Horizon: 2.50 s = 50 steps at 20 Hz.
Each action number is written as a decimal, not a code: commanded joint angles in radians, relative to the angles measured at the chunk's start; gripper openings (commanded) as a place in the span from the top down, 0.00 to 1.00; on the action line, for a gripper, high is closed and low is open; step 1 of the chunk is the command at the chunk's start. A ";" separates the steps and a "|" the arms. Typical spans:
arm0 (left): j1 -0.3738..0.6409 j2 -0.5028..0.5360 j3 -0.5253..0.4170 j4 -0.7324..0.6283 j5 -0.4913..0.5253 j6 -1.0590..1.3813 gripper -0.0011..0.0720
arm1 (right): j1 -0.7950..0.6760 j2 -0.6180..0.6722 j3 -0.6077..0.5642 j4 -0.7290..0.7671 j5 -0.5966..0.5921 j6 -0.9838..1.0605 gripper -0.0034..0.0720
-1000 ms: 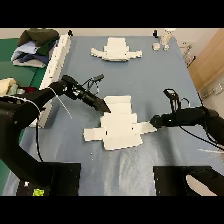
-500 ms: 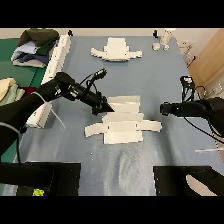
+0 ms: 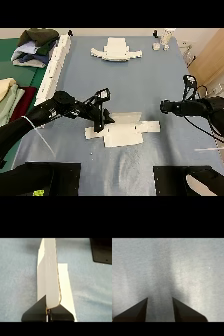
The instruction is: Fold the box.
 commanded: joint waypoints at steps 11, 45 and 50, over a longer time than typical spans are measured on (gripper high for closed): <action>-0.007 -0.053 -0.018 -0.010 0.018 0.049 0.97 | 0.000 0.000 0.001 0.002 0.003 0.005 0.31; 0.058 -0.146 -0.005 -0.021 -0.180 0.111 0.97 | 0.000 0.000 0.001 0.097 -0.020 0.001 0.42; 0.058 -0.146 -0.004 -0.025 -0.178 0.111 0.97 | 0.000 0.000 0.001 0.172 -0.130 -0.055 0.87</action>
